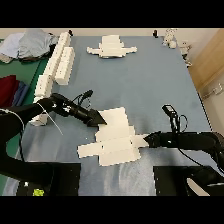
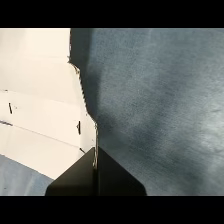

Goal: Fold the box.

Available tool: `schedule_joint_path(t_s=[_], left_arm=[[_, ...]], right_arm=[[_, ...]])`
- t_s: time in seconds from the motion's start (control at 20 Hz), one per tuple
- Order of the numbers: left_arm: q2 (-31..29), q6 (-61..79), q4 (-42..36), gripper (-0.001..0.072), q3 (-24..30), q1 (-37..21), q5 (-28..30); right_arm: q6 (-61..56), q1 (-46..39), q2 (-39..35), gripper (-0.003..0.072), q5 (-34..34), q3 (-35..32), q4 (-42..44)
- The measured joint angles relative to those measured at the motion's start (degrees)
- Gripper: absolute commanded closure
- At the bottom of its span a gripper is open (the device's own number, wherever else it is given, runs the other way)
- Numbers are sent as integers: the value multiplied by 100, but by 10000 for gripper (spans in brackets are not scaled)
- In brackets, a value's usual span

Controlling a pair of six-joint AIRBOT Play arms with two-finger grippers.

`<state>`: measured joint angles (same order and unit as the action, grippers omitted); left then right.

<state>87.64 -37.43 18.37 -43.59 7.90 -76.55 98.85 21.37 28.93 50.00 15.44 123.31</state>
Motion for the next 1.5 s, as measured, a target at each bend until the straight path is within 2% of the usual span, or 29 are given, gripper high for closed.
schedule_joint_path(t_s=[0.1,0.15,0.2,0.75,0.8,0.85,1.05,1.1,1.15,1.2,1.3,1.5], left_arm=[[92,160,-66,254,-35,-4,-166],[125,227,-70,439,-42,-4,-236],[155,293,-79,566,-48,-4,-262],[247,793,-13,565,-81,140,-625],[247,807,0,578,-94,157,-638],[247,809,17,695,-107,181,-634],[247,879,120,695,-164,269,-656],[247,894,146,695,-181,284,-649],[247,903,210,695,-203,295,-662],[249,914,243,695,-221,299,-673],[249,940,219,696,-282,313,-664],[212,1506,221,699,-446,319,-660]], right_arm=[[0,0,0,686,-2,0,0],[2,0,0,686,2,0,-2],[2,2,0,686,0,0,-2],[2,0,0,686,0,0,-63],[2,2,0,686,0,0,-68],[2,2,0,686,2,-2,-74],[2,4,2,683,17,-2,-98],[2,4,2,594,15,-2,-109],[2,2,2,387,-11,-2,-144],[2,2,0,297,-20,2,-216],[2,2,0,297,-11,42,-544],[-337,2,2,297,2,199,-1939]])
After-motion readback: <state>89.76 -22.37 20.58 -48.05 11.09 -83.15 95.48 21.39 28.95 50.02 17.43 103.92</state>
